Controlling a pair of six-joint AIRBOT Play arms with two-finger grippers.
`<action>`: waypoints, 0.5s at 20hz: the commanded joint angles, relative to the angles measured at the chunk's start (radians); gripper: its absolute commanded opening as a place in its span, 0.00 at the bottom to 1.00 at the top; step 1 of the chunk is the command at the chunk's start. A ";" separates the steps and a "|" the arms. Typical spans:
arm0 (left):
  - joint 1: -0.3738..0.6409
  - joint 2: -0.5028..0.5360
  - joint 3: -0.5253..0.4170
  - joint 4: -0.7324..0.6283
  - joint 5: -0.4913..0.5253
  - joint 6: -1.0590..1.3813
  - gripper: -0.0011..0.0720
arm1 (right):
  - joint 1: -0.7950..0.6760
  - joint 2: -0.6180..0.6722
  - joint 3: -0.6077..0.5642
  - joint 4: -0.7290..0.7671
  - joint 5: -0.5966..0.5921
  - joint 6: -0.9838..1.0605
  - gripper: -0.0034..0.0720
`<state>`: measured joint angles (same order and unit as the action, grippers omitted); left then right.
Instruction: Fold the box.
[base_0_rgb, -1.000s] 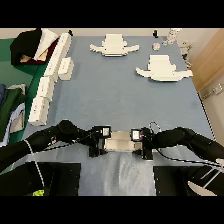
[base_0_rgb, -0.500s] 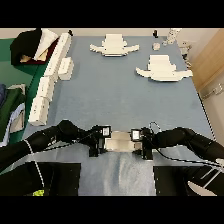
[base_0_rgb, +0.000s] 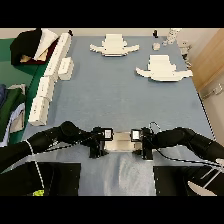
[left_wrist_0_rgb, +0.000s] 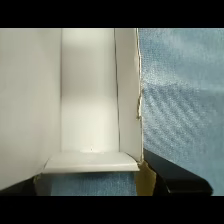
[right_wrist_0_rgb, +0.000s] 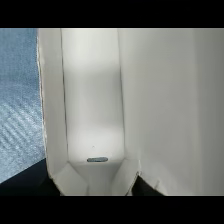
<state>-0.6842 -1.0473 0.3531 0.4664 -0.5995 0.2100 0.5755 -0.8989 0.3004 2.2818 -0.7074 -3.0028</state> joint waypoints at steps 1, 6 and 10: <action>0.000 -0.001 0.000 0.006 0.034 -0.061 0.97 | 0.000 0.001 0.000 0.000 0.000 0.002 0.72; 0.000 0.000 0.000 0.032 0.020 -0.072 0.97 | 0.000 0.001 0.000 0.000 0.000 0.002 0.72; 0.000 0.000 0.000 0.032 0.020 -0.072 0.97 | 0.000 0.001 0.000 0.000 0.000 0.002 0.72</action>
<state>-0.6846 -1.0473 0.3531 0.4919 -0.5816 0.1421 0.5755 -0.8989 0.3004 2.2814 -0.7074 -3.0016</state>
